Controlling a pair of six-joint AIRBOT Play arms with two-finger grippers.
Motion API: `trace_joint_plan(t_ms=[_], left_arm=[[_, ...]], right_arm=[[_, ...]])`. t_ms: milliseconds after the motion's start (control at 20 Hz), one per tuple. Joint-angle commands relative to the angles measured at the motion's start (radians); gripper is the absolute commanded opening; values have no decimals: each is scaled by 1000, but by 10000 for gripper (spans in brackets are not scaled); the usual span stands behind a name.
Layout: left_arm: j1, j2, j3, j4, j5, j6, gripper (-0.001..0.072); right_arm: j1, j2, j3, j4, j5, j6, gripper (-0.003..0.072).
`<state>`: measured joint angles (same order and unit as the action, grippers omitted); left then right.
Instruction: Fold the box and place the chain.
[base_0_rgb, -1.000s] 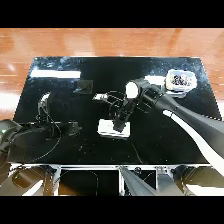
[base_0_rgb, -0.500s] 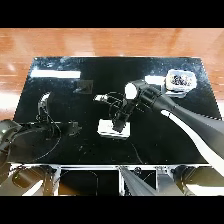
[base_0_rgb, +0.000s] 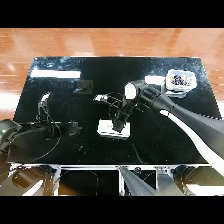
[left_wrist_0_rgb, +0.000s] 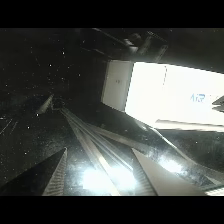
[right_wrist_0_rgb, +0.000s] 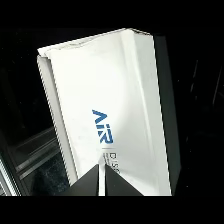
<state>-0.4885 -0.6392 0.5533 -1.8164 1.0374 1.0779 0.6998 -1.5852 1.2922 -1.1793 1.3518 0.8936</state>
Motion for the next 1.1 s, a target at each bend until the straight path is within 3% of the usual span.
trace_joint_plan(t_ms=[0, 550, 750, 900, 1050], left_arm=[[0, -1, -1, -1, 0, 0, 507], [0, -1, -1, -1, -3, 25, 507], [1, -23, 13, -61, -77, 254, 507], [2, -163, 90, -80, -65, 612, 507], [-8, -404, 243, -141, 39, 1109, 511]], right_arm=[[0, 2, 0, 21, 2, 3, 63], [-39, 80, 3, 23, -27, 41, 63], [-133, 133, 3, -34, 15, 152, 61], [-333, 227, -1, -108, 85, 315, 61], [-538, 324, -80, -121, 146, 329, 34]])
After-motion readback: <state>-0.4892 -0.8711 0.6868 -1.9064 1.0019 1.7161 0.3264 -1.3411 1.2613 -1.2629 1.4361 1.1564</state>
